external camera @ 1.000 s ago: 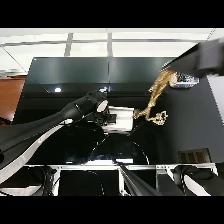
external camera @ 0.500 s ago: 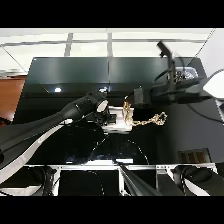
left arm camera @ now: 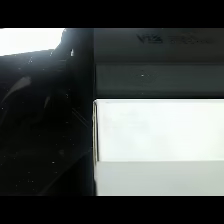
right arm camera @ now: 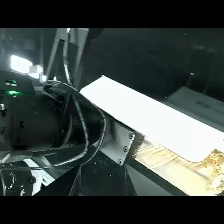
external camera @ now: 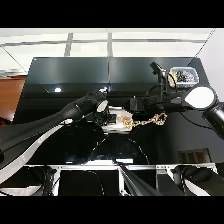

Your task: Fold the box and place the chain.

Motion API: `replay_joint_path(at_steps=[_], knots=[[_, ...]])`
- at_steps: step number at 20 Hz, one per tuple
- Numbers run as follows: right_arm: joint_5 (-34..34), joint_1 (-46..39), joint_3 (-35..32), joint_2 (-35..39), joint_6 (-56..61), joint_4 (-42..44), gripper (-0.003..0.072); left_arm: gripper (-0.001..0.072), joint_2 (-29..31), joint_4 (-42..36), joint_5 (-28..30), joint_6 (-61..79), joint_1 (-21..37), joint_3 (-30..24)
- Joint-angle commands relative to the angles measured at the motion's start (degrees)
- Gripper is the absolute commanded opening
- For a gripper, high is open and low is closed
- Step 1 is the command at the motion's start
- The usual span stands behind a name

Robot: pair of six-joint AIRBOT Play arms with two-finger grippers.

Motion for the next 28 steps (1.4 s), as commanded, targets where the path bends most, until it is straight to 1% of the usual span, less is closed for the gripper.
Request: replay_joint_path(at_steps=[1,2,3,4,5,6,7,8,10,11,12,14,15,17,19,20,22,25,28], knots=[[6.14,-4.15,-0.42,0.26,-0.07,-5.51,0.0319,0.0028,0.02,0.0,-0.04,0.0,0.07,0.04],[9.75,-5.73,-0.44,0.5,-0.11,-12.02,0.0319,0.0028,0.02,0.02,0.04,0.0,0.07,0.07],[12.26,-6.8,-0.79,0.83,-0.11,-20.7,0.0319,0.0028,0.02,0.02,0.07,0.0,0.07,0.04],[12.13,-7.52,-1.81,1.11,-0.13,-28.09,0.0319,0.0028,0.02,0.0,0.0,0.0,0.07,0.07],[9.49,-8.13,-3.74,1.16,-0.55,-34.05,0.0321,0.0028,0.02,0.0,-0.2,0.0,0.07,0.04],[4.72,-8.46,-6.29,1.14,-2.19,-36.61,0.0323,0.0028,0.02,0.0,-0.39,0.0,0.07,0.04],[-0.9,-8.46,-9.29,1.09,-5.84,-36.26,0.0444,0.0028,0.02,0.02,-0.46,0.0,0.07,0.04],[-7.02,-8.28,-12.61,0.87,-12.68,-32.15,0.0668,0.0028,0.02,0.02,-0.46,0.0,0.07,0.04],[-14.6,-8.24,-17.14,-0.42,-29.66,-20.57,0.0669,0.0028,0.02,0.02,-0.42,0.0,0.07,0.04],[-17.05,-7.98,-18.56,-1.31,-39.28,-17.35,0.0668,0.0028,0.02,0.02,-0.28,0.0,0.07,0.04],[-18.23,-7.63,-19.28,-2.19,-46.9,-17.11,0.0667,0.0028,0.02,0.02,-0.24,0.0,0.07,0.04],[-17.35,-7.52,-19.56,-4.0,-65.35,-17.68,0.0667,0.0028,0.02,0.02,-0.24,0.0,0.07,0.04],[-16.11,-8.2,-19.41,-4.96,-72.54,-14.27,0.0666,0.0028,0.02,0.02,-0.26,0.0,0.07,0.04],[-14.6,-9.64,-19.43,-7.85,-84.5,-2.36,0.0666,0.0028,0.02,-0.02,-0.26,0.0,0.07,0.04],[-14.58,-9.88,-19.41,-10.56,-97.11,4.07,0.0666,0.0028,0.02,0.0,-0.26,0.0,0.07,0.04],[-14.62,-9.9,-19.41,-11.61,-99.32,5.27,0.0666,0.0028,0.02,-0.02,-0.26,0.0,0.07,0.04],[-15.17,-10.38,-19.41,-13.25,-99.89,4.72,0.0666,0.0028,0.02,0.0,-0.28,0.0,0.07,0.04],[-15.15,-13.03,-19.41,-13.62,-99.89,4.13,0.0666,0.0027,0.02,0.0,-0.33,0.0,0.07,0.04],[-13.46,-14.82,-19.41,-13.62,-99.78,0.13,0.0666,0.0028,0.02,-0.02,-0.33,0.0,0.07,0.04]])
